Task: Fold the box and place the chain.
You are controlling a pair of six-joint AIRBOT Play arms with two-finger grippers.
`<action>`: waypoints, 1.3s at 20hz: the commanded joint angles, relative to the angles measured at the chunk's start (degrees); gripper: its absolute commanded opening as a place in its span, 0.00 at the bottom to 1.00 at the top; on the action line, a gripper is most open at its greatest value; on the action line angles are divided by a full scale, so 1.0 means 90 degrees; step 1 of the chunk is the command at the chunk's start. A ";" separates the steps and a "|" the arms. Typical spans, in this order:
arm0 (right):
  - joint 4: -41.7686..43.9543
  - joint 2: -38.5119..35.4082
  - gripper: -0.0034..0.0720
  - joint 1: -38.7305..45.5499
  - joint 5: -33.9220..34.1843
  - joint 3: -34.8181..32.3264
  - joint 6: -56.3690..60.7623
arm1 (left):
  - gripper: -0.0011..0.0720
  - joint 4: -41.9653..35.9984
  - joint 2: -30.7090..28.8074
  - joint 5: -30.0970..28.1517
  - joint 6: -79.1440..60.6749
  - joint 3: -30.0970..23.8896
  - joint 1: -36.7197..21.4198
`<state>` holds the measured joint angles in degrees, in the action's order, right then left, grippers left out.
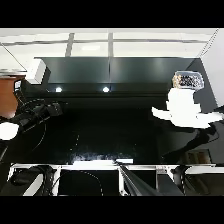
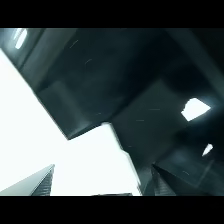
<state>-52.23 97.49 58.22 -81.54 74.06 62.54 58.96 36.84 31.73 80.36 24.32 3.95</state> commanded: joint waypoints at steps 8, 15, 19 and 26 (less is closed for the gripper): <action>-0.0216 0.0554 0.08 -0.0954 -0.1241 0.0551 -0.1214 | 0.99 -0.0279 0.0117 0.0362 -0.0005 0.0000 0.0000; 0.1785 -0.0491 0.06 -0.1921 -0.1282 -0.1309 -0.1168 | 0.99 -0.0304 0.0117 0.0899 -0.0007 0.0002 0.0000; 0.2300 -0.2045 0.06 -0.3211 0.0141 -0.2873 -0.1171 | 0.99 -0.0935 0.0117 0.1066 -0.0068 0.0002 0.0153; 0.2322 -0.5350 0.06 -0.5646 0.2725 -0.5166 -0.1625 | 0.99 -0.1348 0.0121 -0.0306 -0.0168 0.0000 0.1404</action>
<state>-32.05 60.42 15.64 -68.58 35.66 50.46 48.73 37.89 36.01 79.05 24.32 12.34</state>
